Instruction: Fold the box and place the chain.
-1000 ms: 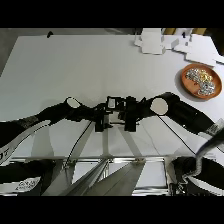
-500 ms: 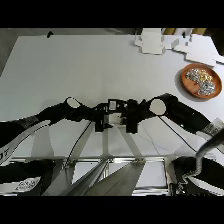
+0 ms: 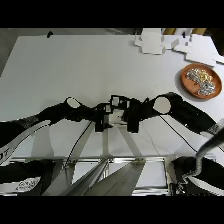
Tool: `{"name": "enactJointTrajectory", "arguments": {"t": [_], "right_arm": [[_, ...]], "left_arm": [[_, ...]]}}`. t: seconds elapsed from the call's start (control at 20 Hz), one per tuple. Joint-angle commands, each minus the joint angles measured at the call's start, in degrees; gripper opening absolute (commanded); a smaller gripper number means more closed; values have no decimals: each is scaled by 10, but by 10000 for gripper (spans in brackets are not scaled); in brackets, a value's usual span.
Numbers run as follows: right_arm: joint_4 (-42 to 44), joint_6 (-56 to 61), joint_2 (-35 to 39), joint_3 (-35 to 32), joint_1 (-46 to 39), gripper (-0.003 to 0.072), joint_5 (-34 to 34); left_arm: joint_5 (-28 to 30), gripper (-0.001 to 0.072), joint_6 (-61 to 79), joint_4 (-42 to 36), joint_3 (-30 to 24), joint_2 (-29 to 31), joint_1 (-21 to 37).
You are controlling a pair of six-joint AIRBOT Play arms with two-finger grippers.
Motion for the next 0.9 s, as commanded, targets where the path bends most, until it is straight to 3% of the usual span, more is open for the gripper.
{"name": "enactJointTrajectory", "arguments": {"t": [0.0,0.35,0.85], "right_arm": [[0,16,2,0,-14,37,1],[0,15,-25,-5,-13,37,30],[0,15,-28,-44,-14,36,-25]], "left_arm": [[0,152,0,0,0,0,0],[0,152,0,0,0,0,0],[0,152,0,0,0,0,0]]}}
